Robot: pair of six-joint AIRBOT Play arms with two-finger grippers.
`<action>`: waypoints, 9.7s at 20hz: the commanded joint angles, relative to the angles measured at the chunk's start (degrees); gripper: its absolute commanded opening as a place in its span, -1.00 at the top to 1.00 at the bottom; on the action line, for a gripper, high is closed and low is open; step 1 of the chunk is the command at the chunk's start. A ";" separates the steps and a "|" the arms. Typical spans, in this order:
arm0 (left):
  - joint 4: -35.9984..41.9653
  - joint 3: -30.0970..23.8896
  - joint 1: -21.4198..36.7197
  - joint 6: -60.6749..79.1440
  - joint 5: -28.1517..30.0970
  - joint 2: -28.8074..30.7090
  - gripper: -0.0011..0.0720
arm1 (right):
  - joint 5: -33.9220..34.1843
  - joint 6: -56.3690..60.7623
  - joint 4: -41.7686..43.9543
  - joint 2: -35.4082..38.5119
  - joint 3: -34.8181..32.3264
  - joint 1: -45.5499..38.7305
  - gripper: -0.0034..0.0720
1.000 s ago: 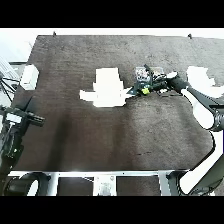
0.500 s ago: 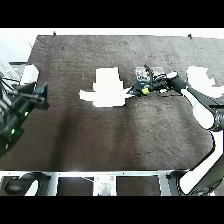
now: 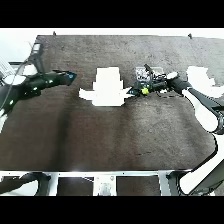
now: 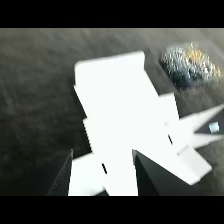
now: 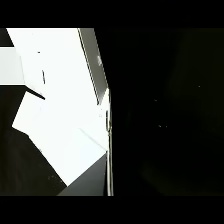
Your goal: Fold the box and place the chain.
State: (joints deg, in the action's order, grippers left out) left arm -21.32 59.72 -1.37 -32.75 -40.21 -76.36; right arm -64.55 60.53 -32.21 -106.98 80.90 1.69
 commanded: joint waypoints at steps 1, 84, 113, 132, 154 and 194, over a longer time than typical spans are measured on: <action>-6.84 8.35 0.17 -9.01 -11.85 -9.22 -0.22 | 1.20 0.15 -0.66 0.68 -1.09 0.13 0.88; 11.23 47.28 -3.13 37.55 -39.93 -48.76 0.93 | -2.32 -10.62 8.66 10.38 -9.53 -12.17 0.08; 8.98 36.59 -6.10 55.45 -32.17 -49.68 0.93 | -5.99 -16.74 17.31 10.47 -13.51 -11.41 0.08; 8.20 36.61 -6.08 55.28 -31.74 -49.64 0.91 | -8.13 -49.07 20.59 27.36 -28.41 -7.96 0.15; 8.50 36.61 -6.08 55.28 -31.12 -49.64 0.91 | 20.11 -81.85 -2.19 21.11 -28.98 10.49 -0.54; 8.48 36.61 -6.08 55.28 -31.12 -49.64 0.91 | 17.20 -83.91 7.58 11.47 -14.60 4.48 -0.54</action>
State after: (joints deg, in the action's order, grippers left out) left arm -12.82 96.36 -7.46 22.52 -71.33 -125.97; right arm -44.95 -23.14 -24.58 -94.39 64.77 7.27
